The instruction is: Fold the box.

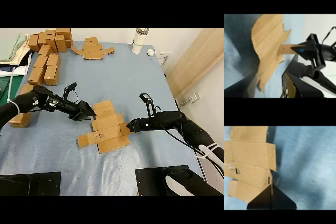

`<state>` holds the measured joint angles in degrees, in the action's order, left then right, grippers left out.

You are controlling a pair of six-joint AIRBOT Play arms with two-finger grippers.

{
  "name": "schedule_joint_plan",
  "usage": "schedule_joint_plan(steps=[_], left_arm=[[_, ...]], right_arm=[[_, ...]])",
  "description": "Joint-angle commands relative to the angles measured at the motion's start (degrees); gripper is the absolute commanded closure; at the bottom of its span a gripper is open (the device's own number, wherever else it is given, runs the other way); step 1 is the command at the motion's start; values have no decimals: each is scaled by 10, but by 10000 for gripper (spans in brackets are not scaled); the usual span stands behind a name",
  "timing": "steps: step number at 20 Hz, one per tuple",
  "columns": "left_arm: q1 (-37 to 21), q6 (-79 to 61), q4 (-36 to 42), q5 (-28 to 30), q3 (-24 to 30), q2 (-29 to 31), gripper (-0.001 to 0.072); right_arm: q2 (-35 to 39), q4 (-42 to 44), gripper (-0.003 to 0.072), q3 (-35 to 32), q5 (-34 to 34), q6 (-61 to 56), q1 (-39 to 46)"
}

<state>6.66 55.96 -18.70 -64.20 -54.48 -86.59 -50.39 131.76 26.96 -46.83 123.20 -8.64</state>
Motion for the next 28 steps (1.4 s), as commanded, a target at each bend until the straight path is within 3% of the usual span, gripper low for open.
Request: schedule_joint_plan(steps=[1,7,9,13,14,15,16,21,28], left_arm=[[10,-10,5,54,0,-25,163],[35,-31,19,111,-17,-61,164],[45,-57,24,100,-26,-63,165],[37,-115,24,23,-33,-63,194],[32,-122,24,8,-33,-63,266],[28,-136,25,-2,-33,-63,417],[26,-146,28,-5,-33,-63,428],[27,-193,85,3,-33,-63,429],[29,-193,62,-8,-32,-63,431]], right_arm=[[15,1,682,-9,31,-16,-41],[14,-1,683,-9,36,-23,-65],[14,-7,683,-9,43,-23,-65],[13,-20,683,-9,50,-25,-65],[10,-25,683,-9,50,-29,-65],[7,-25,683,-9,50,-29,-65],[0,-25,683,-9,49,-29,-65],[-29,-25,683,-9,43,-28,-65],[-28,-25,683,-9,47,-28,-65]])
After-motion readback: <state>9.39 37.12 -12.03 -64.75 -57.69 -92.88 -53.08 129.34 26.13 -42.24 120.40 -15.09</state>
